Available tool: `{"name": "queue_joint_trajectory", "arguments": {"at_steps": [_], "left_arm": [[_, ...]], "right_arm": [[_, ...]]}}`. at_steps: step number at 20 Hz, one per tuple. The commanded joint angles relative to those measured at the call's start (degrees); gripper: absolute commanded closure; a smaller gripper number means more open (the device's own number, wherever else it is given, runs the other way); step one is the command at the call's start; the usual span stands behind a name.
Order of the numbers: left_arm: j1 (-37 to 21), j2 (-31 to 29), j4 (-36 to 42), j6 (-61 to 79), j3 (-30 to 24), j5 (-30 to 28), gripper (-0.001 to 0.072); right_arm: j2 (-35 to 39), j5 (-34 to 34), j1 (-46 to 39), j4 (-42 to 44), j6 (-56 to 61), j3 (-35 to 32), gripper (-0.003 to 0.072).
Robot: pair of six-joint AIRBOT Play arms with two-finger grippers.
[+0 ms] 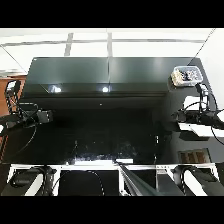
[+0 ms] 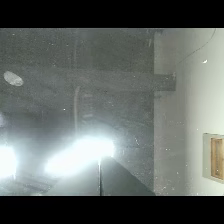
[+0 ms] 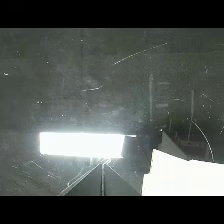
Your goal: Fold the box and place the chain.
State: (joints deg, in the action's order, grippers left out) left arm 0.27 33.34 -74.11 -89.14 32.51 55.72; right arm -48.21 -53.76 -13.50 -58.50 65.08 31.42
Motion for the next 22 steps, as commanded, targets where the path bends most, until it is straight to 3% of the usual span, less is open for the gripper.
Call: {"name": "queue_joint_trajectory", "arguments": {"at_steps": [1, 12, 16, 17, 18, 19, 20, 22], "left_arm": [[0.0, 0.0, 0.0, 0.1, 0.0, -0.2, 0.0683], [0.0, 0.2, 0.0, 0.2, 0.0, -1.0, 0.0683], [0.0, 2.0, -0.5, 0.3, -1.9, -6.0, 0.068], [0.0, 3.0, -0.5, 0.4, -2.4, -7.1, 0.063], [0.0, 4.2, -0.4, 0.4, -2.4, -7.5, 0.0413], [0.2, 5.7, -0.1, 0.4, -2.4, -8.3, 0.0142], [0.6, 7.1, 0.0, 1.0, -2.4, -9.0, 0.0026], [1.2, 9.4, 0.0, 4.9, -2.4, -9.5, 0.0025]], "right_arm": [[0.0, 0.0, 0.0, 0.0, 0.1, 0.0, 0.0671], [0.0, 0.0, 0.0, -0.1, 0.0, 0.0, 0.0671], [0.0, 3.7, 0.0, 5.1, 0.8, 0.0, 0.067], [0.0, 4.7, 0.0, 7.9, 2.0, 0.0, 0.0669], [-0.1, 6.1, 0.0, 11.4, 2.2, 0.0, 0.0616], [-0.1, 7.2, 0.1, 13.7, 2.2, 0.0, 0.0312], [-0.1, 7.7, 0.1, 15.3, 2.2, 0.0, 0.007], [-0.1, 7.0, 0.0, 14.5, 1.7, 0.0, 0.007]]}}
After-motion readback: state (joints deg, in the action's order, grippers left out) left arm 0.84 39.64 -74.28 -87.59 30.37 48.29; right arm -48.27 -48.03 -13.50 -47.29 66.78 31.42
